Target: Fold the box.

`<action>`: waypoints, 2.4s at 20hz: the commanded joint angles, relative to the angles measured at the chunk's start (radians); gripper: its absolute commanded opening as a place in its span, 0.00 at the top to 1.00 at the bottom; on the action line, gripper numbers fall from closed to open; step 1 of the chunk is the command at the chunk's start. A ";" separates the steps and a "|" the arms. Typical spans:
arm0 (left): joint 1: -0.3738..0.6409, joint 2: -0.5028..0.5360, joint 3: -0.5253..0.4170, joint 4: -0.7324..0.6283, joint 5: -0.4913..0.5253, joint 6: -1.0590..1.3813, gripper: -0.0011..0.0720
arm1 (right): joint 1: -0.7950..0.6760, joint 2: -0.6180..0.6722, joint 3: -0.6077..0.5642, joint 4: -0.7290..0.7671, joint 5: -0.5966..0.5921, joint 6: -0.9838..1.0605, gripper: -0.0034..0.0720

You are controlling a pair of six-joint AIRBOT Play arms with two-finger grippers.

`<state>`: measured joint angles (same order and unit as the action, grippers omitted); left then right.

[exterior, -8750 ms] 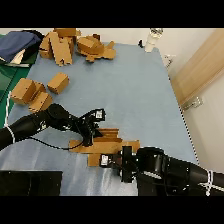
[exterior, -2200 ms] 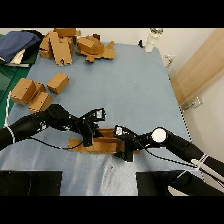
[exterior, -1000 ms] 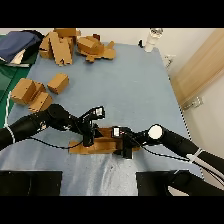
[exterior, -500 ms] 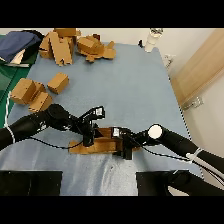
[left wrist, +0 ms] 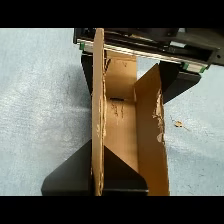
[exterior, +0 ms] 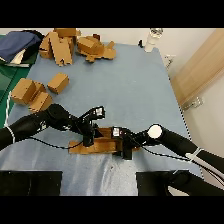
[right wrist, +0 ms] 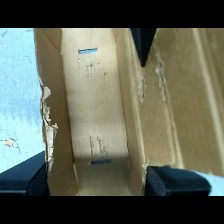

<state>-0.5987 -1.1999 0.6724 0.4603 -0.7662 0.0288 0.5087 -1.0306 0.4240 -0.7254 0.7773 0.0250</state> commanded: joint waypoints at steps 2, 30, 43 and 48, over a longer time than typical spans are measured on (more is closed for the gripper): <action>0.000 0.001 0.000 0.000 0.000 0.000 0.97 | 0.000 -0.020 0.000 -0.017 0.000 0.000 0.02; 0.000 0.001 0.000 0.000 0.016 -0.003 0.95 | 0.034 -0.035 0.000 -0.086 -0.026 0.000 0.32; 0.023 0.224 0.005 0.448 -0.048 -0.525 0.21 | 0.034 -0.035 0.000 -0.090 -0.022 0.023 0.32; -0.003 0.314 0.003 0.500 -0.435 -0.978 0.97 | 0.034 -0.035 0.000 -0.091 -0.026 0.027 0.32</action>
<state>-0.5858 -0.9279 0.6754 0.9035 -1.0039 -0.6403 0.5423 -1.0649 0.4252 -0.8173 0.7521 0.0437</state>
